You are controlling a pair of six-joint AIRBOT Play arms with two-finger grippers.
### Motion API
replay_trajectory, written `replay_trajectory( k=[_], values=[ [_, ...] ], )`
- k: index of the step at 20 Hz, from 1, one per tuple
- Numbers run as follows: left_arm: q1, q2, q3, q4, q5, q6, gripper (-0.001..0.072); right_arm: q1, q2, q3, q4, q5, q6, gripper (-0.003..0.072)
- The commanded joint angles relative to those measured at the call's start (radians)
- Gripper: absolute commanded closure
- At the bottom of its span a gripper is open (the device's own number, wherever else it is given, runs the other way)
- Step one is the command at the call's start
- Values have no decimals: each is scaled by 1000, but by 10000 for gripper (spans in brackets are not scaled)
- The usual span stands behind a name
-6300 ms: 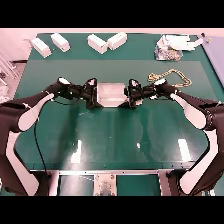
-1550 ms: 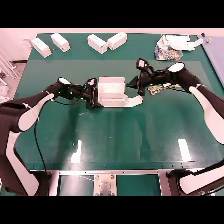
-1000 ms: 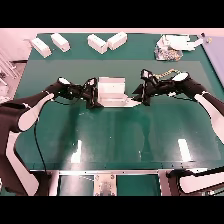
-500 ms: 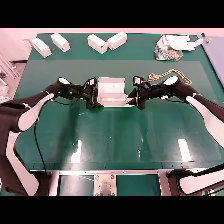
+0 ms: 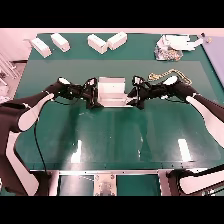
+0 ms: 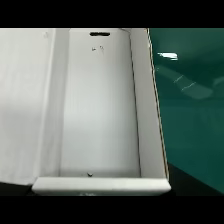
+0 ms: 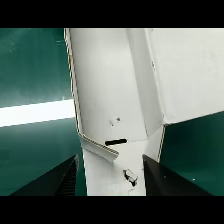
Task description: Fold the box and place the chain.
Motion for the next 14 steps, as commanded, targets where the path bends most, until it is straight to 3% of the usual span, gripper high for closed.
replay_trajectory(
  k=[1, 7, 14],
  values=[
    [0, 0, 0, 0, 0, 0, 234, -19, 17, 2, -6, 29, 1, 183],
    [0, 0, 0, 0, 0, 0, 234, -34, 17, 2, -4, -47, -13, 183],
    [0, 0, 0, 0, 0, 0, 234, 39, -22, 1, 11, -51, -53, 194]
  ],
)
